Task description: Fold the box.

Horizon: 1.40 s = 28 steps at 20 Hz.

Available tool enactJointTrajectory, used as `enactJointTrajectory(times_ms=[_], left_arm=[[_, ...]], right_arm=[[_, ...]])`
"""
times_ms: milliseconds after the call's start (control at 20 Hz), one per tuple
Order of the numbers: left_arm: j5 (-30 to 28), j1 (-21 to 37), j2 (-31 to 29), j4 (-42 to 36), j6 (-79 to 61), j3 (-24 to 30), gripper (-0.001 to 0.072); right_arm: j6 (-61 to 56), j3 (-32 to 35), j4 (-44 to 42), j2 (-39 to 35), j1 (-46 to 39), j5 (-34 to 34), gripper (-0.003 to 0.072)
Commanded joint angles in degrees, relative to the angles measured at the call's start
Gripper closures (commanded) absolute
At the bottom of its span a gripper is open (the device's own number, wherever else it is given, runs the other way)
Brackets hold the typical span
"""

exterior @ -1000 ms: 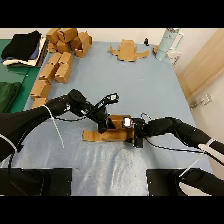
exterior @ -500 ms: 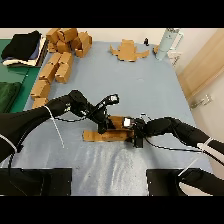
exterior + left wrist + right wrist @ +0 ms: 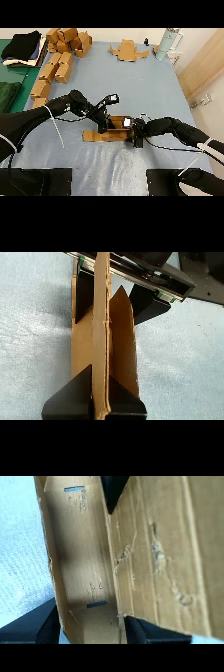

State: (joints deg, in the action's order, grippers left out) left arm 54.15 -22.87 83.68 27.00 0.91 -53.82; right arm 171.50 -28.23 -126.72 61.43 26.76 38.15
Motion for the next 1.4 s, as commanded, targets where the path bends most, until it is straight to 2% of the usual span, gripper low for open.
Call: enactJointTrajectory(times_ms=[0, 250, 300, 350, 400, 550, 650, 700, 1350], left_arm=[[0.0, 0.0, 0.0, 0.0, 0.0, 0.0, 0.0697], [0.0, 0.0, 0.0, 0.0, 0.0, 0.0, 0.0696], [0.0, 0.0, 0.0, 0.0, 0.0, 0.0, 0.0697], [0.0, 0.0, 0.0, 0.0, 0.0, 0.0, 0.0696], [0.0, 0.0, 0.0, 0.0, 0.0, 0.0, 0.0696], [0.0, 0.0, 0.0, 0.0, 0.0, 0.0, 0.0697], [0.0, 0.0, 0.0, 0.0, 0.0, 0.0, 0.0696], [0.0, 0.0, 0.0, 0.0, 0.0, 0.0, 0.0696], [0.0, 0.0, 0.0, 0.0, 0.0, 0.0, 0.0696]], right_arm=[[0.0, 0.0, 0.0, 0.0, 0.0, -0.7, 0.0186], [0.0, 0.0, 0.0, 0.0, 0.0, -1.7, 0.0185], [0.0, -0.1, 0.0, 0.0, 0.0, -1.7, 0.0167], [0.0, -0.2, -0.1, 0.0, 0.0, -1.7, 0.0091], [0.1, -0.3, -0.2, 0.0, 0.0, -1.7, 0.0074], [0.2, -0.3, -0.2, -0.1, 0.0, -1.7, 0.0088], [0.2, -0.3, -0.2, -0.1, 0.0, -1.6, 0.0149], [0.2, -0.3, -0.2, 0.0, 0.0, -1.5, 0.0156], [0.1, -0.3, -0.2, 0.0, 0.0, 0.1, 0.0137]])
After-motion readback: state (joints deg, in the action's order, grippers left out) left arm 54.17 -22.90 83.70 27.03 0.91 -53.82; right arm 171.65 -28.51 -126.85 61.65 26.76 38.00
